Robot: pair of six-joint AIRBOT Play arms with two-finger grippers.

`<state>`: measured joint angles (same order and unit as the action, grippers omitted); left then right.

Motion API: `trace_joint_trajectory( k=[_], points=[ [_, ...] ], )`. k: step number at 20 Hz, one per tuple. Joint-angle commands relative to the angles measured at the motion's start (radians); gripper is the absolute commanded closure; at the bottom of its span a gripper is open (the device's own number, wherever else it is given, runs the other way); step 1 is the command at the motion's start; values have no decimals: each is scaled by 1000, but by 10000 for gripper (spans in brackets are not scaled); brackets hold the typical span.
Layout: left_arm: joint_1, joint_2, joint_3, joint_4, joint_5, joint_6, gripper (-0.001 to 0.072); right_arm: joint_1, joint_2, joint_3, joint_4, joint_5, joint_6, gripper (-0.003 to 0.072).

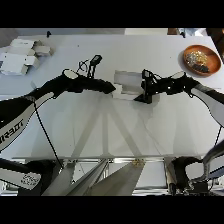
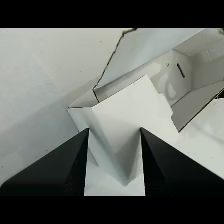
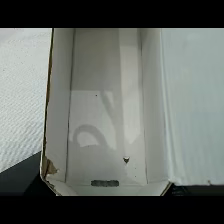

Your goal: Fold the box and place the chain.

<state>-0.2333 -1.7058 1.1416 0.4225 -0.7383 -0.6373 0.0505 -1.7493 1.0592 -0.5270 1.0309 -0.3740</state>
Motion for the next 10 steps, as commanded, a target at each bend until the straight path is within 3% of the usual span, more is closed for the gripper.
trace_joint_trajectory(
  k=[1,10],
  points=[
    [-22,-1,10,87,47,-71,366,0,0,0,1,1,0,151],
    [-54,-1,58,223,58,-203,377,0,0,0,1,1,0,151]
  ],
)
